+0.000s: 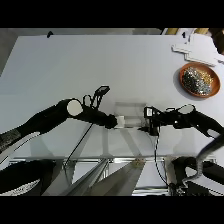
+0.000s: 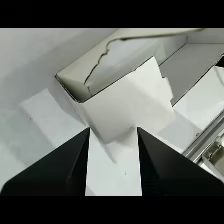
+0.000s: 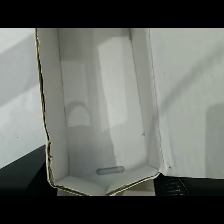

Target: Fold the box and place the chain.

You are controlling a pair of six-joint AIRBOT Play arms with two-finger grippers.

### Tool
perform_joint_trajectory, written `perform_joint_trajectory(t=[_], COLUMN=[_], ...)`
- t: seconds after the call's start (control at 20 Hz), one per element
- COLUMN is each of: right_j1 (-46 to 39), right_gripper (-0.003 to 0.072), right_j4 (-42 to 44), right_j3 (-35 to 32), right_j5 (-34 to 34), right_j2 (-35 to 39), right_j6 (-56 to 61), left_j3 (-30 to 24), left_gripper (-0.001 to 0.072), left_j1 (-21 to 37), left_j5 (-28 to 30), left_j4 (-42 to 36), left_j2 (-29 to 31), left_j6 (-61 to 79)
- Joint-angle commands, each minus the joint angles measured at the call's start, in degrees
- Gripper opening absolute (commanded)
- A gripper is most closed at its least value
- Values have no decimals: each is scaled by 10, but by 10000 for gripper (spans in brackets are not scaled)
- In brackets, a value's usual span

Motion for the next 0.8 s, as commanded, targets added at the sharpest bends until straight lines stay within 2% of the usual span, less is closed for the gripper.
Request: perform_joint_trajectory(t=[0.0, 0.15, 0.3, 0.5, 0.75], right_j1=[0, 0, 0, 0, 0], right_gripper=[321, 322, 322, 322, 322], right_j4=[0, 0, 0, 0, 0], right_j3=[0, 0, 0, 0, 0], right_j5=[0, 0, 0, 0, 0], right_j2=[0, 0, 0, 0, 0], right_j6=[0, 0, 0, 0, 0], left_j3=[27, 58, 64, 71, 124], left_gripper=[343, 343, 343, 343, 343], left_j1=[-8, -12, -17, -29, -53], left_j5=[6, -11, -27, -36, -68], left_j4=[15, 78, 134, 156, 201], left_j2=[-17, -37, -41, -47, -83], left_j6=[-20, -78, -141, -186, -254])
